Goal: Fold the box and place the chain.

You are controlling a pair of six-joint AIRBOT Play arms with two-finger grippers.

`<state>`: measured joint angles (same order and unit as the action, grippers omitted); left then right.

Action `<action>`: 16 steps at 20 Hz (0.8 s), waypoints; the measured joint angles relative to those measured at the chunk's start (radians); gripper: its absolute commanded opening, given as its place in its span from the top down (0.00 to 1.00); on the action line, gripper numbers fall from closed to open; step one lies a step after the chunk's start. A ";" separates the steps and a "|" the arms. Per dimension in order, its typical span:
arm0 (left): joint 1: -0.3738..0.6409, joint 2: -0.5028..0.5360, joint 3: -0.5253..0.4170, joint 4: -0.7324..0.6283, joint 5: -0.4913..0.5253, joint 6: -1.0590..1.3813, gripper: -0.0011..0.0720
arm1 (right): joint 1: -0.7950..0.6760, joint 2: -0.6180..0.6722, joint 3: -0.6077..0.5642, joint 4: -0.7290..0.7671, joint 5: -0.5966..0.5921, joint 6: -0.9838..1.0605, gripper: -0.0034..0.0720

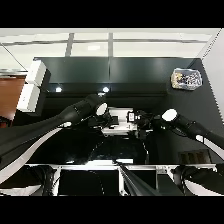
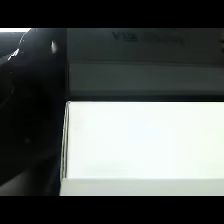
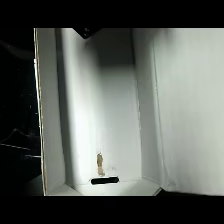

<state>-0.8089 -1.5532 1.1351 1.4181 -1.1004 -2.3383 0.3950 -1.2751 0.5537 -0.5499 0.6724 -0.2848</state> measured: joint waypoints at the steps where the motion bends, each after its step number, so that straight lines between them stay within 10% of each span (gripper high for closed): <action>1: 0.000 0.000 0.000 0.006 -0.013 0.002 0.72 | 0.000 0.000 0.000 0.000 0.002 0.000 0.36; 3: 0.001 0.000 -0.001 0.017 -0.024 0.002 0.95 | 0.000 0.000 0.000 0.000 0.003 0.002 0.36; 7: 0.002 0.000 -0.001 0.017 -0.019 0.005 0.95 | -0.001 0.001 0.000 -0.003 0.002 0.001 0.35; 9: 0.002 0.000 -0.001 0.003 0.001 0.002 0.95 | -0.001 0.001 0.000 0.000 -0.004 0.006 0.00; 16: 0.000 0.000 0.000 0.014 -0.005 0.036 0.95 | -0.002 0.059 -0.001 -0.065 0.007 0.076 0.00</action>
